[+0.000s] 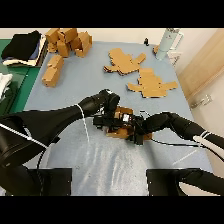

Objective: Fold the box.

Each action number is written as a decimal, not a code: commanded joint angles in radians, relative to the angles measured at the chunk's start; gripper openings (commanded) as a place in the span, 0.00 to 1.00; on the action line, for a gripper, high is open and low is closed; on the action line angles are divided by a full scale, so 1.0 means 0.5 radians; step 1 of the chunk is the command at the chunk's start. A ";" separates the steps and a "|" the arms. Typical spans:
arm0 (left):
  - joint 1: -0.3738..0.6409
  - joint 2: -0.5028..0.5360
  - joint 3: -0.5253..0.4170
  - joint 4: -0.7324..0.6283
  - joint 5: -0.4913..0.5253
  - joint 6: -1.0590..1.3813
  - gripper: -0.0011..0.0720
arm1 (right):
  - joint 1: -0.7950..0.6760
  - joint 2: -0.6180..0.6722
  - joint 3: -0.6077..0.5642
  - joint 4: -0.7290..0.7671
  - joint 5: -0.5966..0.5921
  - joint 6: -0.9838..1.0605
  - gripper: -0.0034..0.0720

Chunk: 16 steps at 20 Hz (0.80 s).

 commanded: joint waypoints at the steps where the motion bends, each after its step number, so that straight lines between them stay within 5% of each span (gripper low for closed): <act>1: 0.111 0.002 0.070 -0.227 -0.138 0.141 0.65 | 0.000 0.000 0.000 0.000 0.001 0.001 0.72; 7: 0.506 0.002 0.126 -0.955 -0.311 0.506 0.66 | 0.000 0.000 -0.001 0.000 0.000 0.001 0.72; 13: 0.846 0.002 0.187 -1.091 -0.494 0.901 0.66 | 0.000 0.000 0.000 0.000 0.001 0.001 0.72; 16: 1.022 0.001 0.188 -1.003 -0.423 1.426 0.65 | 0.000 0.000 -0.001 0.000 0.001 0.001 0.72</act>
